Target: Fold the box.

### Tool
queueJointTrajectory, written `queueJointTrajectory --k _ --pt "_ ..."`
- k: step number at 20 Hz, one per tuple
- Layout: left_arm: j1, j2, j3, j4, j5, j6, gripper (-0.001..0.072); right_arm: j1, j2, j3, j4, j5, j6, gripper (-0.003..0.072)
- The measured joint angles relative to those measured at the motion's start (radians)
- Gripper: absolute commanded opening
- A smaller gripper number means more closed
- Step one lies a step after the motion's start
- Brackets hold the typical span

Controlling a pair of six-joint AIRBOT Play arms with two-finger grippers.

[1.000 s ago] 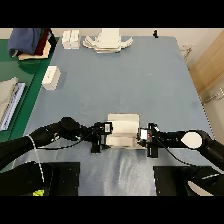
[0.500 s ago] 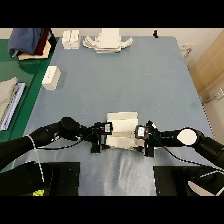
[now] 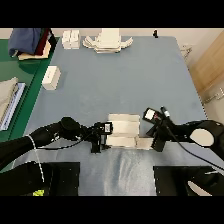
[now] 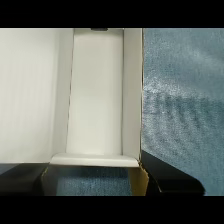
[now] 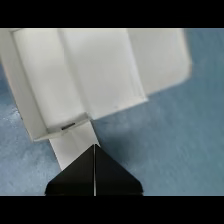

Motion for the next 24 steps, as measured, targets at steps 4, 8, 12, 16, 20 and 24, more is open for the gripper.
queueJointTrajectory --k 4,8,12,16,20,24 --pt "0.0 0.0 0.0 0.0 0.0 0.0 0.0421 -0.072 0.049 0.045 -0.305 0.214 0.488 0.0001" --pt "0.0 0.0 0.0 0.0 0.0 0.0 0.0421 -0.196 -0.044 -0.017 -0.238 0.23 0.669 0.0002" --pt "0.0 0.0 0.0 0.0 0.0 0.0 0.0421 -0.241 -0.182 -0.068 0.061 0.141 0.586 0.0002" --pt "0.0 0.0 0.0 0.0 0.0 0.0 0.0421 -0.254 -0.246 -0.079 0.285 0.106 0.476 0.0002" --pt "0.0 0.0 0.0 0.0 0.0 0.0 0.0421 -0.257 -0.206 -0.056 0.389 0.105 0.432 0.0302" --pt "0.0 0.0 0.0 0.0 0.0 0.0 0.0421 -0.259 -0.138 -0.016 0.432 0.124 0.418 0.0424"
